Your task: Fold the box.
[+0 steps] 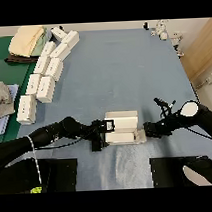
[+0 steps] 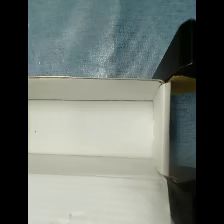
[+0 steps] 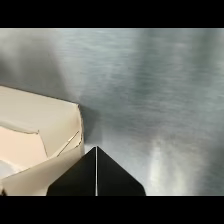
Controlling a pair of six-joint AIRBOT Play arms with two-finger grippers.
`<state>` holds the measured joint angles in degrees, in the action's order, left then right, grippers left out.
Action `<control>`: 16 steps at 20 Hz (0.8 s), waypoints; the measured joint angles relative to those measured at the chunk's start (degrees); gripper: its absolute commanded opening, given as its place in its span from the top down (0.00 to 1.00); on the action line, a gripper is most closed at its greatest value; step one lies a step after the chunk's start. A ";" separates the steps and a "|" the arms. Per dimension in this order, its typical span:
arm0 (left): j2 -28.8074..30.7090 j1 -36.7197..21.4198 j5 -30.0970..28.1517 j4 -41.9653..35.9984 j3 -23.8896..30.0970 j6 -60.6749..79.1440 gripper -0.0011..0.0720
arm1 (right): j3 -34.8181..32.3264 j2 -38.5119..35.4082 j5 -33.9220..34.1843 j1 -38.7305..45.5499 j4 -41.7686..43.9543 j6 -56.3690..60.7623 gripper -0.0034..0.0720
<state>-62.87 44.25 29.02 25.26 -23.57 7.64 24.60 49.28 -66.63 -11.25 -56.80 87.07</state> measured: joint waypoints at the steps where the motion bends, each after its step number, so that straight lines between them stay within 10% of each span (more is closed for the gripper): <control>1: 0.00 0.00 -0.09 0.00 0.00 -0.02 0.31 | 0.22 -0.74 -0.11 0.17 -0.22 -0.15 0.95; 3: 0.00 0.00 -0.09 0.02 0.00 -0.02 0.31 | 0.81 -2.54 -0.09 0.11 1.03 -0.55 0.95; 5: 0.00 0.00 -0.11 0.02 0.00 -0.02 0.31 | 1.25 -3.89 -0.68 0.13 1.33 -0.68 0.62; 10: 0.00 0.00 -0.09 0.02 0.00 0.00 0.31 | 1.66 -5.11 -1.57 0.13 3.58 -0.98 0.24; 16: 0.00 0.00 -0.09 0.02 0.00 0.00 0.31 | 1.70 -4.50 -1.42 -1.70 5.46 -1.16 0.27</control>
<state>-62.87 44.25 28.93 25.28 -23.57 7.64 26.30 44.77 -68.05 -12.95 -51.33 85.91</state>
